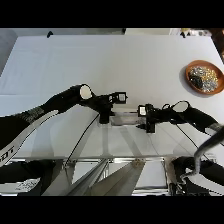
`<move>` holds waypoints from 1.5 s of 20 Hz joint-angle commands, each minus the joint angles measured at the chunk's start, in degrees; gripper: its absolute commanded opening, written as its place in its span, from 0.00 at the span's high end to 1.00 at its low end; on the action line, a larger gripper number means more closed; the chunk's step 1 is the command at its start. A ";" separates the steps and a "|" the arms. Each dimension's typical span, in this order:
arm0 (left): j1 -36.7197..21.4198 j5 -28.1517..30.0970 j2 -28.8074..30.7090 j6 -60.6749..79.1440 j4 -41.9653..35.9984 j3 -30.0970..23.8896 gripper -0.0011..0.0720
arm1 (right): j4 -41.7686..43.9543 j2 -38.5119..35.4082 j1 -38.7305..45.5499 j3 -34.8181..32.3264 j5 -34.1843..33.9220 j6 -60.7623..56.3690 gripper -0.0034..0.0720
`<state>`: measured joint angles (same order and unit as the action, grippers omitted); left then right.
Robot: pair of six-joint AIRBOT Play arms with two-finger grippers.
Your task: Fold the box and place the chain.
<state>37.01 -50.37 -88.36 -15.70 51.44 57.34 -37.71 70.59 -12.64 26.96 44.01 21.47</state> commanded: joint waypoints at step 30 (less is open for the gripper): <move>2.14 -15.21 19.91 -24.33 2.73 -0.02 0.98 | 0.00 0.02 0.02 0.02 0.09 -0.02 0.53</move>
<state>36.95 -67.99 -69.17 -38.46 61.08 57.32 -37.71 70.59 -12.62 26.98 44.05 21.45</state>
